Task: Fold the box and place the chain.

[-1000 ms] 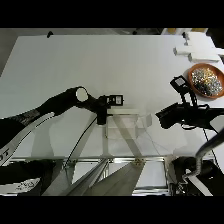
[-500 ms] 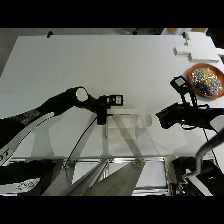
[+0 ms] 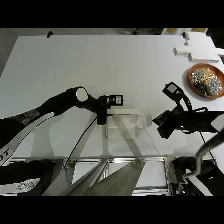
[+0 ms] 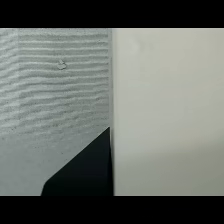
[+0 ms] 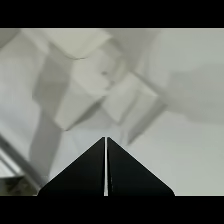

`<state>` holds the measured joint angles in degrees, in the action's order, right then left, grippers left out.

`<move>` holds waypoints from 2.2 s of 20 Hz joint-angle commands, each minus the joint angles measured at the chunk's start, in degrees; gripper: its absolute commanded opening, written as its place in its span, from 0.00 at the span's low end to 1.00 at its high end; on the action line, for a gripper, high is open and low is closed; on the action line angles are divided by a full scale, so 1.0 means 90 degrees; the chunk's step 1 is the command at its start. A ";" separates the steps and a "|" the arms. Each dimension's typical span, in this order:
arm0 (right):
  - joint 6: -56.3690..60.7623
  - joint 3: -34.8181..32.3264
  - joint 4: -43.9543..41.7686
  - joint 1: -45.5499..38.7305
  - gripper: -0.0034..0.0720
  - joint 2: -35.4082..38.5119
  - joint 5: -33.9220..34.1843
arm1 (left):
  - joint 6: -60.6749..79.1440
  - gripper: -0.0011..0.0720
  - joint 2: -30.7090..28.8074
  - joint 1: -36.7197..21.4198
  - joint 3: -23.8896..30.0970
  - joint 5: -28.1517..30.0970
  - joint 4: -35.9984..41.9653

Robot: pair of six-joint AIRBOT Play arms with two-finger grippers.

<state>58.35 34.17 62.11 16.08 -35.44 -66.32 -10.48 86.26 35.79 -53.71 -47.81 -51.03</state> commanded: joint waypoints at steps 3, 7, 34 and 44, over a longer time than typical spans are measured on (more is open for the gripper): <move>-0.1766 -0.0131 -0.0731 0.0576 0.07 -0.0049 -0.0182 | 0.0002 0.03 0.0002 0.0002 -0.0005 -0.0002 0.0000; -0.2749 -0.0306 -0.0066 0.1591 0.07 -0.0544 0.0396 | 0.0000 0.03 0.0002 0.0002 -0.0005 -0.0005 0.0000; -0.4182 -0.1491 -0.0010 0.2113 0.94 -0.1579 0.3893 | 0.0000 0.03 0.0002 0.0002 -0.0002 -0.0049 0.0000; -0.5059 -0.1161 -0.0780 0.1287 0.94 -0.1804 0.3276 | 0.0000 0.03 0.0002 0.0002 -0.0002 -0.0053 0.0002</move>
<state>17.91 23.33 58.83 29.63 -51.11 -35.16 -10.55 86.28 35.81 -53.74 -48.31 -51.00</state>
